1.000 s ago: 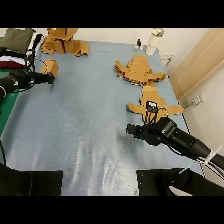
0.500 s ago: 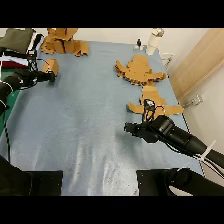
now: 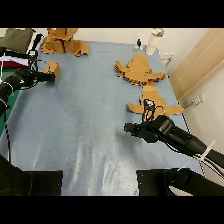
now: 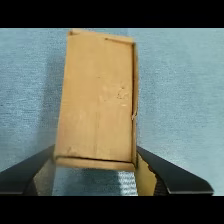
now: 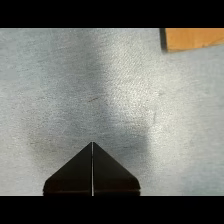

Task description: Fold the box.

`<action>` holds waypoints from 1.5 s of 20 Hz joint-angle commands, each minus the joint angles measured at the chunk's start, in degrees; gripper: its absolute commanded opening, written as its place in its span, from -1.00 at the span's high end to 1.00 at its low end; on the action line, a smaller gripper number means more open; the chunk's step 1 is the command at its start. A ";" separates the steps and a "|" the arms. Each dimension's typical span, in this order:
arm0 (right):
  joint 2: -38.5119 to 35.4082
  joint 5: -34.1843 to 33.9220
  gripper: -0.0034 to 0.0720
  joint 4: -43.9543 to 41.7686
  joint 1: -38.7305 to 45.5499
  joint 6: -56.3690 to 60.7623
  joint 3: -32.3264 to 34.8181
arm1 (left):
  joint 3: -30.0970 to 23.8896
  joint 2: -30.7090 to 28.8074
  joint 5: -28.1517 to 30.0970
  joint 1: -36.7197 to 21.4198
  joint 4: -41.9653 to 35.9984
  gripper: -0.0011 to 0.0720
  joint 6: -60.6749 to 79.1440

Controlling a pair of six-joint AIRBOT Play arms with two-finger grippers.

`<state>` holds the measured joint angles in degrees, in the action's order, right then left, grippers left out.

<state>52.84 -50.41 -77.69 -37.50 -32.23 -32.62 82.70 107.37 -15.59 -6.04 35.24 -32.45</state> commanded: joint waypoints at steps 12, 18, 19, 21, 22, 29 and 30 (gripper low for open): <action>0.00 0.02 0.90 -2.10 0.04 -1.42 -0.04 | 0.04 -10.40 -18.18 -3.15 3.69 -0.95 -0.22; 0.26 -0.35 0.91 -5.92 0.39 -7.87 -1.92 | 0.04 -21.59 -41.59 -4.74 7.85 0.94 -5.92; 0.85 -1.62 0.91 -7.41 1.11 -9.92 -3.41 | 0.04 -22.53 -44.11 -4.74 9.11 0.94 -9.09; 3.50 -5.25 0.91 -9.86 3.87 -15.34 -7.43 | -0.48 -23.08 -53.68 -3.93 10.99 0.95 -13.22; 5.66 -6.71 0.91 -11.30 5.62 -19.04 -9.84 | -1.92 -23.15 -57.77 -2.86 11.10 0.95 -14.69; 27.04 -13.00 0.90 -21.18 10.60 -37.81 -30.29 | -22.29 -28.74 -49.29 21.64 11.10 0.95 -24.06; 30.12 -14.51 0.90 -21.42 10.60 -38.49 -33.07 | -22.99 -28.94 -46.95 24.48 11.10 0.95 -25.66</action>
<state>74.96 -60.75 -95.79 -27.70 -64.49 -57.98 64.82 80.18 -68.07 9.74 46.00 -52.45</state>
